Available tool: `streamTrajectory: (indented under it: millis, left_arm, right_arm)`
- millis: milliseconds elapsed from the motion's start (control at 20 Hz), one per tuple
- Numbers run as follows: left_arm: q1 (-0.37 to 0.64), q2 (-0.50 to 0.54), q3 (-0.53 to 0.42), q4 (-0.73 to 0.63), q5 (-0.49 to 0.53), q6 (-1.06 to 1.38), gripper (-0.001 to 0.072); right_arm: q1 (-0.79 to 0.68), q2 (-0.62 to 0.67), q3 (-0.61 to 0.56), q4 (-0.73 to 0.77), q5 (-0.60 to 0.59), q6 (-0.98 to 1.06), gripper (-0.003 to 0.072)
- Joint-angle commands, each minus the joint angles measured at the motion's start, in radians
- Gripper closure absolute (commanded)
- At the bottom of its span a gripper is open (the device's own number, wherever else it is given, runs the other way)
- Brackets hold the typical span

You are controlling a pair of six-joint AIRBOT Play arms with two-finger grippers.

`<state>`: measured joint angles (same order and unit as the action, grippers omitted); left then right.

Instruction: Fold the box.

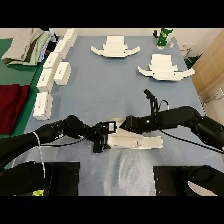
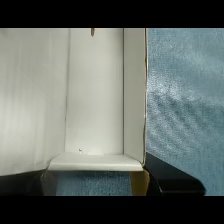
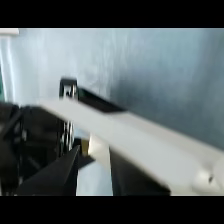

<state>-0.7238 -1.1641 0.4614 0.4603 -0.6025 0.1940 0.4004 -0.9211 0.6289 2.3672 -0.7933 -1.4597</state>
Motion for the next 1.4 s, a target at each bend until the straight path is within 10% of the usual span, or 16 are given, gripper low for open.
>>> streamTrajectory:
  millis: [0,500,1050,1350]
  left_arm:
    - [0.000,0.000,0.001,0.000,0.000,0.000,0.0172]
    - [0.000,0.000,0.001,0.000,0.000,0.000,0.0172]
    - [0.000,0.000,0.001,0.000,0.000,0.000,0.0172]
    - [0.000,0.000,0.001,0.000,0.000,0.000,0.0172]
  right_arm:
    - [0.000,-0.145,0.100,-0.078,0.113,-0.094,0.0410]
    - [0.063,-0.393,0.142,-0.174,0.147,-0.157,0.0483]
    - [0.073,-0.381,0.145,-0.197,0.145,-0.156,0.0483]
    - [0.027,-0.167,0.163,-0.292,0.044,-0.156,0.0483]
